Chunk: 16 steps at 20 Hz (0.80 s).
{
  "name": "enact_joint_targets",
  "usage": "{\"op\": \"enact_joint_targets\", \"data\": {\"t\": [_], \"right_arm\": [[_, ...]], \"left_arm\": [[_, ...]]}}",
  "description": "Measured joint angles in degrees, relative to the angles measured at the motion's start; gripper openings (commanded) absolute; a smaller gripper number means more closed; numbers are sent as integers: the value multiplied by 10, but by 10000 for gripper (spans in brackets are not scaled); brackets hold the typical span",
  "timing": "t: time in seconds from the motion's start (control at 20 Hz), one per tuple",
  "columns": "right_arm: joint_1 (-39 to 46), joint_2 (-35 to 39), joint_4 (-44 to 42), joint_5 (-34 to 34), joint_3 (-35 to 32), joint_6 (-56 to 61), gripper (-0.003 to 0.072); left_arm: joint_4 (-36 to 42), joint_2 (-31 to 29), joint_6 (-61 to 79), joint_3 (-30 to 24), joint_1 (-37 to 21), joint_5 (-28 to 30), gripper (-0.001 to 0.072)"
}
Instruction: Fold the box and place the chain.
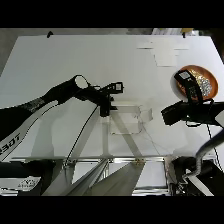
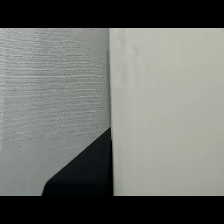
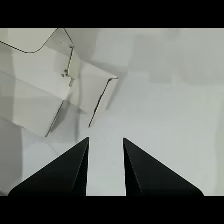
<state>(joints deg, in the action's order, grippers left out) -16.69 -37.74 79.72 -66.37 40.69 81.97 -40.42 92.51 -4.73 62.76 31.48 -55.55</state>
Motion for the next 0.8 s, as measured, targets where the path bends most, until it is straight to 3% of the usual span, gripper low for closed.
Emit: {"op": "enact_joint_targets", "data": {"t": [0.8], "right_arm": [[0, 0, 2, 8, 0, -1, 238]], "left_arm": [[-1, 8, 24, 0, 2, 7, 4]]}}
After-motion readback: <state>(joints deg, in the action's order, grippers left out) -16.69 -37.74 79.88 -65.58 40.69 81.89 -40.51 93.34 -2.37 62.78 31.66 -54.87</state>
